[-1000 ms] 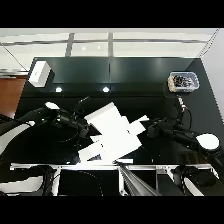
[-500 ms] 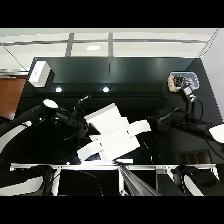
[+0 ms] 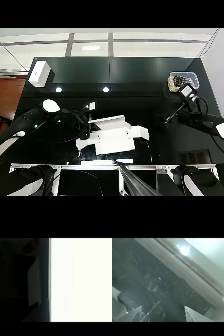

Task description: Fold the box and place the chain.

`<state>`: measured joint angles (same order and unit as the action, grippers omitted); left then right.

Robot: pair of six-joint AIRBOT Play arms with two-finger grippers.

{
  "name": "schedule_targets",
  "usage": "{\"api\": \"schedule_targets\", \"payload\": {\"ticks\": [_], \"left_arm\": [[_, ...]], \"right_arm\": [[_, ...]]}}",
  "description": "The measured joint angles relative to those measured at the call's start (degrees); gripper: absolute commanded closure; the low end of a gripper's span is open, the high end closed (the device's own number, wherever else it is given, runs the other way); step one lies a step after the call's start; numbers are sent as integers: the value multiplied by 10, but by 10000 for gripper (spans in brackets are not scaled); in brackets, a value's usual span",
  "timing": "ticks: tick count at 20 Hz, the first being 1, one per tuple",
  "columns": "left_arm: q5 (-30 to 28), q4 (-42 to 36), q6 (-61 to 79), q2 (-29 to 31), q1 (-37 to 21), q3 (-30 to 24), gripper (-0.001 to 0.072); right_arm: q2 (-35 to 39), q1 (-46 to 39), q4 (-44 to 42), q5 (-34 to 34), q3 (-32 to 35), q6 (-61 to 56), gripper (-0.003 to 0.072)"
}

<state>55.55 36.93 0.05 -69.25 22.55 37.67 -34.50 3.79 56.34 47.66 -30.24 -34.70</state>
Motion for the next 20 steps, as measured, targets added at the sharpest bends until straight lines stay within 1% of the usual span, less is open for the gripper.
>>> {"api": "schedule_targets", "payload": {"ticks": [2,5,8,16,20], "left_arm": [[-38,29,5,1,14,8,687],[-57,83,7,-5,40,24,685],[-68,111,1,-18,61,31,686],[-72,131,-52,-40,71,35,685],[-70,132,-74,-43,73,35,685]], "right_arm": [[-2,0,2,1,-1,19,71],[-5,9,-12,0,2,54,71],[-24,40,-28,1,6,83,71],[-126,163,-39,1,8,120,71],[-166,208,-39,1,9,125,71]]}}
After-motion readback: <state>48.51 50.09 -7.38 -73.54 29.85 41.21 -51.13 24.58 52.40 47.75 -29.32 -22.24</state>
